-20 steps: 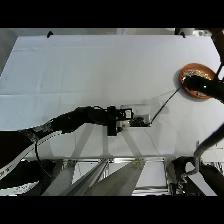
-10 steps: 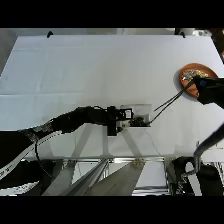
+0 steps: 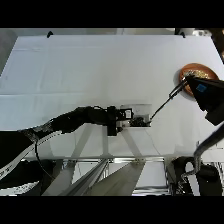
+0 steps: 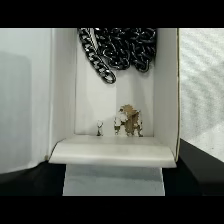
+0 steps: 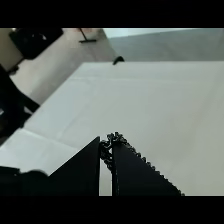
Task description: Fold the box and place the chain.
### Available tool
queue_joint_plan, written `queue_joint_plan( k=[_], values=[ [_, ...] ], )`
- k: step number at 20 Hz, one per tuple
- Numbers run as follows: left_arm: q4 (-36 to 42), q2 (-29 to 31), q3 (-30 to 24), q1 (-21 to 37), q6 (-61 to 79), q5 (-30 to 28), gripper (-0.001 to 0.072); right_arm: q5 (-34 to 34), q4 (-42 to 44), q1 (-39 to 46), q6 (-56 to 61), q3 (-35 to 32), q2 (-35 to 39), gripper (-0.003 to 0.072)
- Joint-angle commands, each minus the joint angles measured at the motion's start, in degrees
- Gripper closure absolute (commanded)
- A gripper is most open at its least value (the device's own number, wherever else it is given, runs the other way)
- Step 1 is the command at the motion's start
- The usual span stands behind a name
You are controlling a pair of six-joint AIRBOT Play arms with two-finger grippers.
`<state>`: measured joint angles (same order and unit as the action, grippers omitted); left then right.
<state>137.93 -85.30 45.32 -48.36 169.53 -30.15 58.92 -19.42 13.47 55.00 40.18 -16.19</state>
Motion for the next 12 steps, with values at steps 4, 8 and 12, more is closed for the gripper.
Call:
queue_joint_plan(
  k=[4,8,12],
  values=[
    [0.0,0.0,0.0,0.0,0.0,0.0,0.0455,2.1,7.9,0.0,-1.6,0.0,0.2,0.0669],
    [0.0,0.0,0.0,0.1,0.0,0.0,0.0455,3.1,-2.9,-4.5,-1.5,-1.3,-1.3,0.0669],
    [0.0,0.0,0.0,0.0,0.0,0.0,0.0455,2.5,-11.0,-12.3,-1.5,-6.6,-7.4,0.0668]
  ],
)
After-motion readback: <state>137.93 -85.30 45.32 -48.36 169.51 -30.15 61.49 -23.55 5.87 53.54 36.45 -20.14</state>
